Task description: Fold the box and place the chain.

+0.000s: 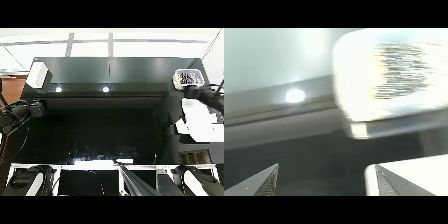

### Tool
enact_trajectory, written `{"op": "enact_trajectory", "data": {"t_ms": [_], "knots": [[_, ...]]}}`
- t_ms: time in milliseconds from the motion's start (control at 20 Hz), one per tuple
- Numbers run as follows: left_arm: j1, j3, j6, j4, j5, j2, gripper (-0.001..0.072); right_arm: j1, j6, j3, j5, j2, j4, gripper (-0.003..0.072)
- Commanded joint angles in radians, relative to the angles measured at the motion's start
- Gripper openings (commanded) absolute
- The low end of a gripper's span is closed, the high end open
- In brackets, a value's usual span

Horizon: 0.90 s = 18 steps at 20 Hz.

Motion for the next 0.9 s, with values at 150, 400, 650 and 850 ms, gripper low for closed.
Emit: {"op": "enact_trajectory", "data": {"t_ms": [150,400,650,850], "knots": [[0.001,-0.002,-0.001,-0.018,0.011,-0.093,0.0715,-0.542,0.212,0.375,0.217,-0.291,-0.332,0.0711],[-0.001,-0.002,-0.001,-0.053,0.007,-0.139,0.0715,-0.874,0.142,0.609,0.483,-0.561,-0.198,0.0711],[-0.023,-0.002,-0.001,-0.073,0.007,-0.159,0.0715,-0.798,-0.249,0.752,0.840,-0.775,-0.304,0.0710],[-0.050,-0.002,0.000,-0.067,0.008,-0.159,0.0715,-0.772,-0.389,0.752,0.865,-0.788,-0.318,0.0710]]}}
